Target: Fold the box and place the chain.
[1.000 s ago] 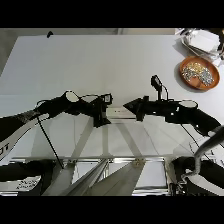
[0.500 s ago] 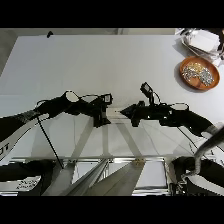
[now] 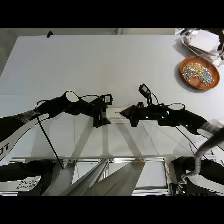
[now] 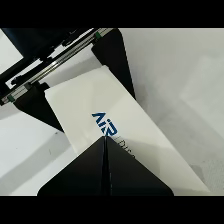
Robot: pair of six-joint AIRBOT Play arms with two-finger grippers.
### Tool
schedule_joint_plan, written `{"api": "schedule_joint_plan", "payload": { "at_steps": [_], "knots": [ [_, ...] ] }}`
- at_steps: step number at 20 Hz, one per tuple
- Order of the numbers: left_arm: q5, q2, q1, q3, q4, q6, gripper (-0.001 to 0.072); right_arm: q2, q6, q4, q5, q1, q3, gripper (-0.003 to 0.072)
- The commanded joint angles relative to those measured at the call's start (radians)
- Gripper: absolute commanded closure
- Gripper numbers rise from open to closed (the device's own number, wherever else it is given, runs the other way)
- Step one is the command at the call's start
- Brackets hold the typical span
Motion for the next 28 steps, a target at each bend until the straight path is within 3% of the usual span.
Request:
{"api": "schedule_joint_plan", "payload": {
  "at_steps": [1, 4, 12, 18, 28],
  "knots": [
    [0.0, 0.0, 0.0, 0.0, -0.005, -0.003, 0.0277, -0.006, 0.007, -0.072, -0.01, 0.026, -0.001, 0.0676],
    [0.0, 0.0, 0.0, 0.0, -0.005, -0.003, 0.0277, -0.006, 0.006, -0.045, -0.033, 0.039, -0.001, 0.0676],
    [0.0, 0.0, 0.0, 0.0, -0.005, -0.003, 0.0277, -0.006, -0.106, 0.256, 0.058, 0.039, 0.0, 0.0673],
    [0.0, 0.001, 0.0, 0.0, -0.005, -0.003, 0.0277, -0.006, -0.106, 0.231, 0.075, 0.039, 0.0, 0.0673],
    [0.0, 0.0, 0.0, 0.0, -0.005, -0.003, 0.0277, -0.006, -0.044, 0.131, -0.109, 0.124, 0.0, 0.0675]
  ]
}}
